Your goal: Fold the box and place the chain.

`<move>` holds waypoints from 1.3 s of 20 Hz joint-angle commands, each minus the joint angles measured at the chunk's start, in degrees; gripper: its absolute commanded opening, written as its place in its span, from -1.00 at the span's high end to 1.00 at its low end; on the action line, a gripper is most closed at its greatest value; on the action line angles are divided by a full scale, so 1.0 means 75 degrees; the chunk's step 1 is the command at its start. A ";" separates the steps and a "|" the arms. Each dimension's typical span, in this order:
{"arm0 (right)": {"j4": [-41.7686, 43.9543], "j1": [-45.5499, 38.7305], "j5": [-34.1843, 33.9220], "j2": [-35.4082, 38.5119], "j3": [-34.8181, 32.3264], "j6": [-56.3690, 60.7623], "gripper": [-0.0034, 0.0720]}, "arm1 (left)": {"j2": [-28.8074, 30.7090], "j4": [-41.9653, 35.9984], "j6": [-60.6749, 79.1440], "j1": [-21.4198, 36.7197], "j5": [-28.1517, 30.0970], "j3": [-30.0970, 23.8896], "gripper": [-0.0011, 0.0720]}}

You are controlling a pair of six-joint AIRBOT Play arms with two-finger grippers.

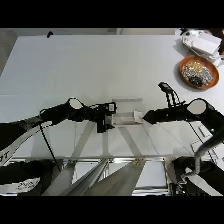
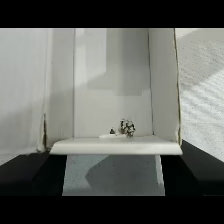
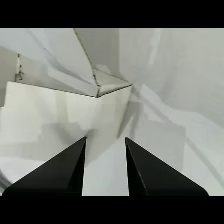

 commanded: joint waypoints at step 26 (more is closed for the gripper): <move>-0.3456 0.2999 0.0105 -0.2270 0.2014 0.4584 -0.15 | 0.0003 0.0000 0.0000 0.0003 -0.0003 0.0000 0.09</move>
